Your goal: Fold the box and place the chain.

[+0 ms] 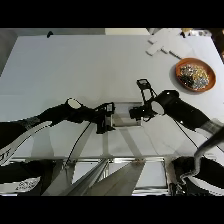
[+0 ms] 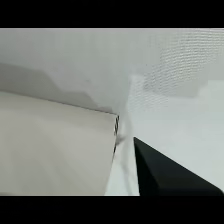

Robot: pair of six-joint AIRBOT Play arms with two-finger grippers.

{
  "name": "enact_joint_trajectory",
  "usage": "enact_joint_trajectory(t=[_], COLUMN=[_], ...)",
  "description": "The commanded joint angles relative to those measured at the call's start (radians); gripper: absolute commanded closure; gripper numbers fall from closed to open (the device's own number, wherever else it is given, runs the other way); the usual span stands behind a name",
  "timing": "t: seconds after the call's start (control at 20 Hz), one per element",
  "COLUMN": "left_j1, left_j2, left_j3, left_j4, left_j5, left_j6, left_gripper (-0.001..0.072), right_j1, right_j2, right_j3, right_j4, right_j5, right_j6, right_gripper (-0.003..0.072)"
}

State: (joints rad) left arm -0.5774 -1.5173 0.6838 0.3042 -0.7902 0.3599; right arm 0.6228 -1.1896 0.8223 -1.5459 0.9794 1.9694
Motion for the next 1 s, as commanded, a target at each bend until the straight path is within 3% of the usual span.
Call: enact_joint_trajectory(t=[0.0,0.2,0.35,0.4,0.65,0.95], left_j1=[0.000,0.000,0.000,0.000,0.000,0.000], left_j2=[0.001,0.001,0.001,0.001,0.001,0.001], left_j3=[0.000,0.000,0.000,0.000,0.000,0.000], left_j4=[0.000,0.000,-0.001,-0.001,-0.001,-0.001], left_j5=[0.001,0.001,0.001,0.001,0.001,0.001], left_j6=[-0.001,-0.001,-0.001,-0.001,-0.001,-0.001], left_gripper=[0.0576,0.0576,0.0576,0.0576,0.0576,0.0576], right_j1=[-0.055,-0.241,-0.443,-0.516,-0.769,-0.885], right_j2=[0.101,0.128,0.112,0.088,-0.127,-0.341], right_j3=[0.036,0.212,0.314,0.347,0.470,0.520], right_j4=[-0.009,-0.014,-0.031,-0.029,-0.028,-0.026], right_j5=[0.091,0.164,0.064,0.033,-0.002,0.000], right_j6=[-0.180,-0.342,-0.432,-0.461,-0.485,-0.474], right_gripper=[0.0271,0.0272,0.0334,0.0399,0.0401,0.0396])
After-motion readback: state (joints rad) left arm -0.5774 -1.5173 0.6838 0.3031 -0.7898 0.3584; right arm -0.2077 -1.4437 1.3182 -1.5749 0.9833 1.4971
